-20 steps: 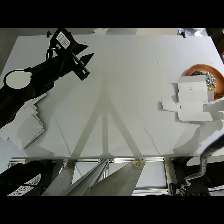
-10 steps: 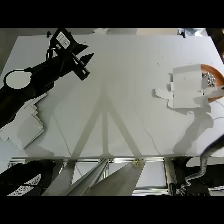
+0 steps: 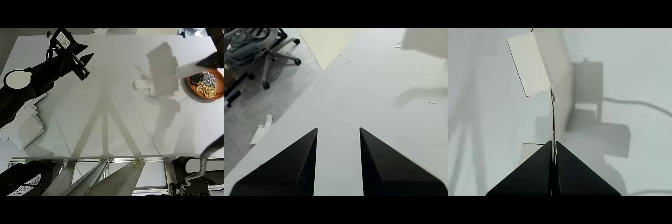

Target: Fold the box and place the chain.

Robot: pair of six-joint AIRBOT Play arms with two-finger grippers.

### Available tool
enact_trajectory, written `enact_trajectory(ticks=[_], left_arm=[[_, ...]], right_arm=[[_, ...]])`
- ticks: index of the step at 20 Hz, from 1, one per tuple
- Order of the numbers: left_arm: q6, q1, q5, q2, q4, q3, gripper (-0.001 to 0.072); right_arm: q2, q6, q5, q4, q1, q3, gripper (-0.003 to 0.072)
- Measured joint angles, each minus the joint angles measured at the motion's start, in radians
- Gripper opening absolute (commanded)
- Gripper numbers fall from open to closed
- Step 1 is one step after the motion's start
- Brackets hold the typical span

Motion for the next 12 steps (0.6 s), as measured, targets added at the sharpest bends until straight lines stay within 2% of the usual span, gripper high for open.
enact_trajectory(ticks=[6, 10, 12], left_arm=[[0.000, 0.000, 0.000, 0.000, 0.000, 0.000, 0.0296], [0.000, 0.000, 0.000, 0.000, 0.000, 0.000, 0.0296], [0.000, 0.000, 0.000, 0.000, 0.000, 0.000, 0.0296]], right_arm=[[0.072, -0.031, -0.116, 0.146, 0.291, 0.002, 0.0006], [0.117, -0.034, -0.157, 0.165, 0.369, 0.002, 0.0006], [0.119, -0.032, -0.158, 0.114, 0.382, 0.000, 0.0005]])
